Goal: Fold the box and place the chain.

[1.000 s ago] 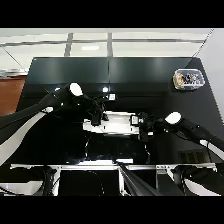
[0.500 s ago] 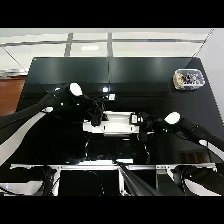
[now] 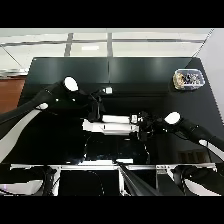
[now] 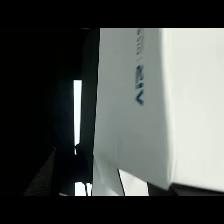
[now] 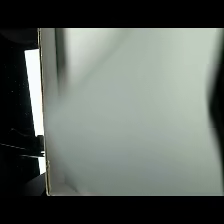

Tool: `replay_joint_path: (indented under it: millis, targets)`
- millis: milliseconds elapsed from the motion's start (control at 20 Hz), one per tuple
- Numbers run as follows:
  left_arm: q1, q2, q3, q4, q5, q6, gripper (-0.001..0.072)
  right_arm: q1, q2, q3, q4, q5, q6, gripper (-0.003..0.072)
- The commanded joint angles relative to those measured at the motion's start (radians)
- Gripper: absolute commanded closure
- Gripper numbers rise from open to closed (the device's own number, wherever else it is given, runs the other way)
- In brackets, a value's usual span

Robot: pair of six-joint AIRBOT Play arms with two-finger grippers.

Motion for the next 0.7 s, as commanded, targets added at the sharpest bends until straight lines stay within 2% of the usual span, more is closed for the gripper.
replay_joint_path:
  millis: [0, 50, 100, 150, 200, 300, 400, 550, 650]
  targets:
    - [0.045, 0.081, 0.018, 0.199, -0.051, -0.204, 0.0081, 0.001, -0.001, 0.001, -0.001, 0.005, 0.000, 0.0236]
    - [0.054, 0.116, 0.018, 0.287, -0.066, -0.278, 0.0088, 0.001, -0.001, 0.001, -0.001, 0.005, 0.000, 0.0236]
    - [0.063, 0.145, 0.018, 0.357, -0.090, -0.347, 0.0166, 0.001, -0.001, 0.001, -0.001, 0.005, 0.000, 0.0236]
    - [0.074, 0.173, 0.016, 0.409, -0.126, -0.420, 0.0414, 0.001, -0.001, 0.001, -0.002, 0.005, 0.000, 0.0236]
    - [0.085, 0.193, 0.014, 0.423, -0.178, -0.470, 0.0656, 0.001, -0.001, 0.001, -0.003, 0.007, 0.000, 0.0270]
    - [0.104, 0.223, -0.014, 0.330, -0.283, -0.552, 0.0685, 0.001, -0.001, 0.001, -0.009, 0.012, -0.004, 0.0273]
    - [0.087, 0.282, -0.122, 0.235, -0.245, -0.553, 0.0686, 0.001, -0.001, 0.001, -0.009, 0.012, -0.004, 0.0273]
    - [0.018, 0.393, -0.334, 0.053, -0.045, -0.716, 0.0685, 0.001, -0.001, 0.001, -0.009, 0.012, -0.004, 0.0272]
    - [-0.052, 0.452, -0.455, -0.121, 0.150, -0.652, 0.0684, 0.001, -0.001, 0.001, -0.008, 0.012, -0.004, 0.0272]
